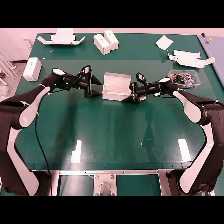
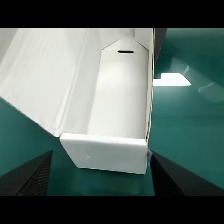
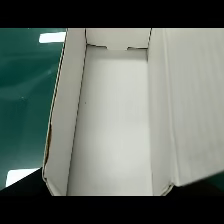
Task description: Fold the box and place the chain.
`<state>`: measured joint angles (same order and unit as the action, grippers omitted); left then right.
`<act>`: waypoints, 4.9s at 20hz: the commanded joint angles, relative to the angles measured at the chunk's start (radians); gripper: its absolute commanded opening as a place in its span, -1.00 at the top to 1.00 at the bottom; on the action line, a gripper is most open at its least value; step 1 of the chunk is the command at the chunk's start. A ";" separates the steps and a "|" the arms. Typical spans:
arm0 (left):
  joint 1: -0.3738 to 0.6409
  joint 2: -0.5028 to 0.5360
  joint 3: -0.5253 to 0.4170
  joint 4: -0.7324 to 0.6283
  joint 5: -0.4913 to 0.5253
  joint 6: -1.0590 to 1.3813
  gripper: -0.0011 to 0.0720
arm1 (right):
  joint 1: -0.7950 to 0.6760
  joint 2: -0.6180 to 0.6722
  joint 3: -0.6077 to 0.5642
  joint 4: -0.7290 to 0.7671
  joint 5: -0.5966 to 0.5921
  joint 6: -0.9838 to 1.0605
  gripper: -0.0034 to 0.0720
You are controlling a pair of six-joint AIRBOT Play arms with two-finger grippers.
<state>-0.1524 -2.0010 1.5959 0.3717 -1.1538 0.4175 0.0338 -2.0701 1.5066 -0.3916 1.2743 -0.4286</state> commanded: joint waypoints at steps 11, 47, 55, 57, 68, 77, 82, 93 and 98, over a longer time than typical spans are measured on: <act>-0.032 -0.040 0.002 -0.083 0.011 0.082 -0.99 | 0.000 0.000 0.000 -0.001 0.002 -0.001 -0.57; -0.088 -0.077 0.001 0.086 -0.010 -0.016 -0.97 | 0.000 0.000 0.000 -0.001 0.002 -0.001 -0.57; -0.085 -0.076 0.001 0.010 -0.045 -0.013 -1.00 | 0.000 0.000 0.000 -0.001 0.002 -0.001 -0.57; -0.085 -0.076 0.001 0.001 -0.051 -0.004 -1.00 | 0.000 0.000 0.000 -0.001 0.002 -0.001 -0.57; -0.085 -0.077 0.001 -0.002 -0.004 0.010 -0.64 | 0.000 0.000 0.000 -0.001 0.002 -0.001 -0.57; -0.085 -0.079 0.000 0.104 0.012 0.002 -0.12 | 0.000 0.000 0.000 -0.001 0.002 -0.001 -0.57; -0.085 -0.080 0.000 0.092 0.013 0.002 -0.11 | 0.000 0.000 0.000 -0.001 0.002 -0.001 -0.57; -0.085 -0.080 0.001 0.092 0.036 0.002 -0.11 | 0.000 0.000 0.000 -0.001 0.002 -0.001 -0.57; -0.085 -0.080 0.001 0.092 0.035 0.002 -0.11 | 0.000 0.000 0.000 -0.001 0.002 -0.001 -0.57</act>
<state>-0.2386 -2.0800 1.5970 0.4625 -1.1217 0.4194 0.0341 -2.0708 1.5063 -0.3923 1.2739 -0.4297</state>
